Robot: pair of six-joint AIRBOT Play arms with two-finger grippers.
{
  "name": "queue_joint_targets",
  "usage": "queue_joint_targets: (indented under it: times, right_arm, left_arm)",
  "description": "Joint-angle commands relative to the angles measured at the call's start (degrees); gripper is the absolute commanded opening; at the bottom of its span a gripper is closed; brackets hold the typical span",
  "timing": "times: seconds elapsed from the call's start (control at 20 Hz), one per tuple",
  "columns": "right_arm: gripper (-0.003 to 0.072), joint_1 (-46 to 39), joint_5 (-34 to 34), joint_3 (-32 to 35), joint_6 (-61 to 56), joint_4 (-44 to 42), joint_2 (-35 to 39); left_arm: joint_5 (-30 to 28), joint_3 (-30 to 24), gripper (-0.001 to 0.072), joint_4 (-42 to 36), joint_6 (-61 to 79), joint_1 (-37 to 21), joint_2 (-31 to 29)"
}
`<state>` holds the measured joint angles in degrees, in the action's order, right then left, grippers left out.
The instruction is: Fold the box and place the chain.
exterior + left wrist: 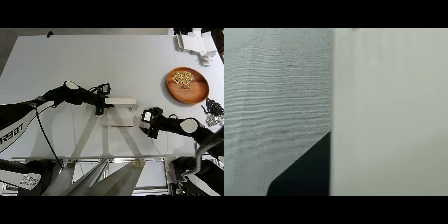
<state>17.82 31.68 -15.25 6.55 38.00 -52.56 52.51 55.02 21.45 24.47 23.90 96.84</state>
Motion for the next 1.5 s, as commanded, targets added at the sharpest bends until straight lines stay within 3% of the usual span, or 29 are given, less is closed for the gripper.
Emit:
queue_joint_targets:
  times: [0.0,0.15,0.5,0.65,0.9,1.1,1.25,1.45]
  right_arm:
    - [0.0711,-0.9,0.5,0.2,9.1,-14.3,-4.8]
    - [0.0717,-0.9,0.3,0.2,14.1,-24.9,-7.8]
    - [0.0717,-0.9,0.4,0.1,14.3,-31.8,-10.0]
    - [0.0716,-0.9,0.0,-0.2,13.9,-31.9,-10.0]
    - [0.0715,-0.9,-1.0,-4.5,-2.4,-25.7,-10.3]
    - [0.0715,-0.9,0.1,-6.9,-0.8,-20.5,-11.6]
    - [0.0714,-2.0,5.5,-10.3,9.1,-20.0,-17.4]
    - [0.0715,-6.0,10.4,-17.1,10.6,-19.5,-24.3]
  left_arm:
    - [0.0,0.0,0.0008,0.0,-0.1,0.0,0.0]
    - [0.0,0.0,0.0008,0.0,-0.1,0.0,0.0]
    - [0.0,0.0,0.0008,0.0,-0.1,0.0,0.0]
    - [0.0,0.0,0.0008,0.0,-0.1,0.0,0.0]
    - [0.0,0.0,0.0008,0.0,-0.1,0.0,0.0]
    - [0.0,0.0,0.0008,0.0,-0.1,0.0,0.0]
    - [0.0,0.0,0.0008,0.0,-0.1,0.0,0.0]
    - [0.0,0.0,0.0008,0.0,-0.1,0.0,0.0]
